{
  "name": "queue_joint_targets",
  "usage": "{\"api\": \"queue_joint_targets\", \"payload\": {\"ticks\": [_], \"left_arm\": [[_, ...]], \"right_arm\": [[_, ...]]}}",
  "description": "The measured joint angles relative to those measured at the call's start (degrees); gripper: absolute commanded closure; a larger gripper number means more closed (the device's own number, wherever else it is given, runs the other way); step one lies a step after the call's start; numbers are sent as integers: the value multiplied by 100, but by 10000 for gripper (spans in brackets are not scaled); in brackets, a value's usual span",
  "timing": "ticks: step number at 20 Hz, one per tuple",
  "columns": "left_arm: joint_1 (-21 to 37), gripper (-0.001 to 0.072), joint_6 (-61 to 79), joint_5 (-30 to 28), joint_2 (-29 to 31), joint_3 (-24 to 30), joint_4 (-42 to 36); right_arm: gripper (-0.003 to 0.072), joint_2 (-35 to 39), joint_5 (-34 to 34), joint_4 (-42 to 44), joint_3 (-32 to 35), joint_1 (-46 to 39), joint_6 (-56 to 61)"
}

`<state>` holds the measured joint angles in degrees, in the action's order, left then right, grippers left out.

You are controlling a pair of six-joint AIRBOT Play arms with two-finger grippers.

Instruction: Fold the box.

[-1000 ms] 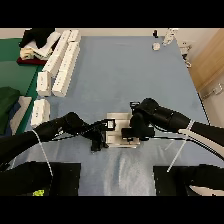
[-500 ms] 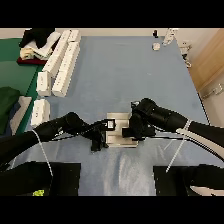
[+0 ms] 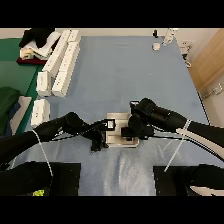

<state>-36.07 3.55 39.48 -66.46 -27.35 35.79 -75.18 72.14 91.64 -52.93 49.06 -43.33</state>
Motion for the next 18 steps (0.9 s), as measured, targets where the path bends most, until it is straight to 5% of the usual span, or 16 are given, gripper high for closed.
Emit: {"api": "queue_joint_targets", "payload": {"ticks": [18], "left_arm": [[-2,173,181,-258,2,9,4]], "right_arm": [[240,0,-409,-177,0,0,-17]]}}
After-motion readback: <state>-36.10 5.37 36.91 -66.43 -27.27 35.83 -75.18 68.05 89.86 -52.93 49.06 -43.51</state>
